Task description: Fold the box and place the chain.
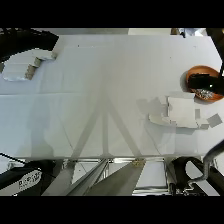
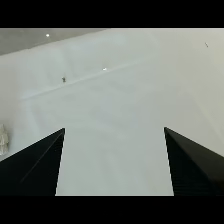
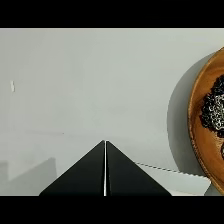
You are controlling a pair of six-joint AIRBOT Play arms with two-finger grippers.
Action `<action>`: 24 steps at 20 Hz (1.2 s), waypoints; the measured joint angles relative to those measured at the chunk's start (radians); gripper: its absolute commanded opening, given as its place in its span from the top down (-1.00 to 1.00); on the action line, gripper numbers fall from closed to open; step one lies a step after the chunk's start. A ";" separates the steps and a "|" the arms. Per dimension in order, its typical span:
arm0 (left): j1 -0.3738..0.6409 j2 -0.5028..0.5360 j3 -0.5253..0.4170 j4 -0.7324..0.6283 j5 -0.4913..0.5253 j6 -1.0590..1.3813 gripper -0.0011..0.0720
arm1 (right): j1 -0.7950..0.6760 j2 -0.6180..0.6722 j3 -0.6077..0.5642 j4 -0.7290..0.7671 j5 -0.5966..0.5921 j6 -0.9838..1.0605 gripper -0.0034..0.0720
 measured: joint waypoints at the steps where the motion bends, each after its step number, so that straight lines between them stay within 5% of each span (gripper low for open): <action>1: 0.000 0.000 0.000 0.000 0.000 0.000 -0.94 | 0.000 0.000 0.000 0.001 0.000 0.000 0.88; 11: 0.000 0.000 0.000 0.000 0.000 0.000 -0.94 | 0.000 0.017 0.002 0.007 0.076 0.027 0.88; 12: 0.000 0.000 0.000 0.000 0.000 0.000 -0.94 | 0.000 0.027 0.006 0.002 0.108 0.030 0.83; 14: 0.000 0.000 0.000 0.000 0.000 0.000 -0.94 | 0.000 0.054 0.020 -0.021 0.174 0.034 0.41; 18: 0.000 0.000 0.000 0.000 0.000 0.000 -0.94 | 0.000 0.143 0.082 -0.130 0.324 0.069 0.33; 20: 0.000 0.000 0.000 0.000 0.000 0.000 -0.94 | 0.000 0.201 0.113 -0.237 0.409 0.110 -0.13; 24: 0.000 0.000 0.000 0.000 0.000 0.000 -0.94 | 0.000 0.317 0.138 -0.497 0.562 0.197 -0.13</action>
